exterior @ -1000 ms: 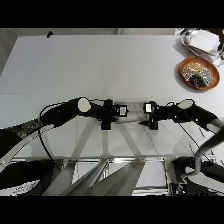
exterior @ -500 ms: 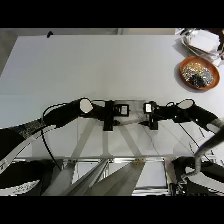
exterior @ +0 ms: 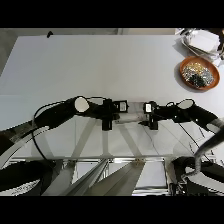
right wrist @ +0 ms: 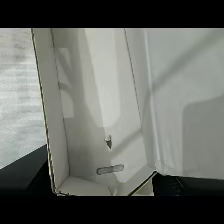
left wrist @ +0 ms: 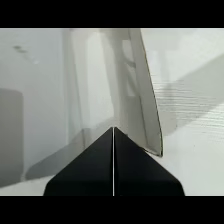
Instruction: Fold the box and place the chain.
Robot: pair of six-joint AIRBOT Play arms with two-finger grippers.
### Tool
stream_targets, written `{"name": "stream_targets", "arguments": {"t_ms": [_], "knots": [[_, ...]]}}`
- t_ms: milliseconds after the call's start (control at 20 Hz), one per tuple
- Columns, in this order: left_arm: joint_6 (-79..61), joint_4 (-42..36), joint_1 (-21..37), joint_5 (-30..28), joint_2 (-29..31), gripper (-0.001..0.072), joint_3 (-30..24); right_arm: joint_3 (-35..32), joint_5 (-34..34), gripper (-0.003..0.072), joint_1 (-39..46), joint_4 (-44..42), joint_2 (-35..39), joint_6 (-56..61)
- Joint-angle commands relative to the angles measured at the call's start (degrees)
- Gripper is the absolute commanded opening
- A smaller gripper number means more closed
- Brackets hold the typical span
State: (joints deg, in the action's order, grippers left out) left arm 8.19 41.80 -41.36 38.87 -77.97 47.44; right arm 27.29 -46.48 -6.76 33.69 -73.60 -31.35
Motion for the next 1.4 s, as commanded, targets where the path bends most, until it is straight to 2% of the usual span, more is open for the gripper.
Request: {"name": "stream_targets", "arguments": {"t_ms": [0,200,350,450,650,950,1100,1250,1350], "knots": [[15.5,7.0,3.3,2.7,5.9,0.0003,0.0,0.0,0.0,0.0457,0.0,0.0,0.0,0.0],[41.4,18.2,9.0,9.6,12.9,0.0003,0.0,0.0,0.0,0.0457,0.0,0.0,0.0,0.0],[55.4,22.2,12.7,17.0,14.0,0.0003,-0.9,0.0,0.0,0.0457,0.0,0.0,0.0,0.0],[63.1,25.0,14.4,16.3,13.8,0.0002,-4.0,0.0,0.0,0.0457,0.0,0.0,0.0,0.0],[74.3,25.5,15.7,12.8,12.3,0.0002,-9.3,0.0,0.0,0.0457,0.0,0.0,0.0,0.0],[74.1,15.3,14.8,10.1,6.4,0.0003,-9.3,0.0,0.0,0.0457,0.0,0.0,0.0,0.0],[68.3,8.2,13.4,8.0,3.8,0.0004,-9.3,0.0,0.0,0.0457,0.0,0.0,0.0,0.0],[58.9,-2.0,13.0,7.7,3.5,0.0008,-9.3,0.0,0.0,0.0457,0.0,0.0,0.0,0.0],[56.1,-5.7,12.4,7.6,3.5,0.0011,-9.3,0.0,0.0,0.0457,0.0,0.0,0.0,0.0]]}}
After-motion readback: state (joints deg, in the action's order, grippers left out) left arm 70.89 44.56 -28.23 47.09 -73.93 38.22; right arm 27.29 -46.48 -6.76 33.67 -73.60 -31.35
